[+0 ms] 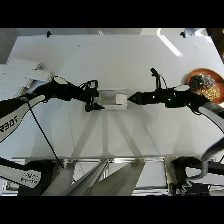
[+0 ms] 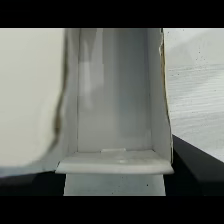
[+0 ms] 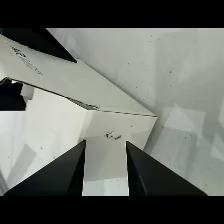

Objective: Fold the box and place the chain.

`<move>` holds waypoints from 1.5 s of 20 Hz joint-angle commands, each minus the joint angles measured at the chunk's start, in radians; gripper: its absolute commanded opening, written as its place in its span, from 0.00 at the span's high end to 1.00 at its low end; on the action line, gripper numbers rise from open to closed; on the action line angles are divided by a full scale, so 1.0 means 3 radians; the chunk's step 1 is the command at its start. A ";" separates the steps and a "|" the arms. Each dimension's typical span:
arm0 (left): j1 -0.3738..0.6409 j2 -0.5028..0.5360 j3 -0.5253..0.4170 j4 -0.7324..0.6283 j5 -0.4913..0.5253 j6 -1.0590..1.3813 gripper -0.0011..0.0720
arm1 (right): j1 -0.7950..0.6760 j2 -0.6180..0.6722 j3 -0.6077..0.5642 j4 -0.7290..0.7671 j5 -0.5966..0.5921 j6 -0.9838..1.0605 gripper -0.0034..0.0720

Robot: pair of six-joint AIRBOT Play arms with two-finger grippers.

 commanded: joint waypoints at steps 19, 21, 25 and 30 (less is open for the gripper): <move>-0.0001 -0.0003 0.0001 -0.0006 0.0003 0.0000 0.47 | 0.0183 0.0081 0.0003 -0.0445 -0.0585 0.0425 0.65; -0.0001 -0.0003 0.0001 -0.0006 0.0003 0.0000 0.47 | 0.0183 0.0108 0.0003 -0.0725 -0.0619 0.0669 0.66; -0.0001 -0.0003 0.0001 -0.0006 0.0003 0.0000 0.47 | 0.0182 0.0221 0.0003 -0.0914 -0.0631 0.0804 0.67; -0.0001 -0.0003 0.0001 -0.0006 0.0003 0.0000 0.47 | 0.0183 0.0399 0.0003 -0.0913 -0.0598 0.0804 0.67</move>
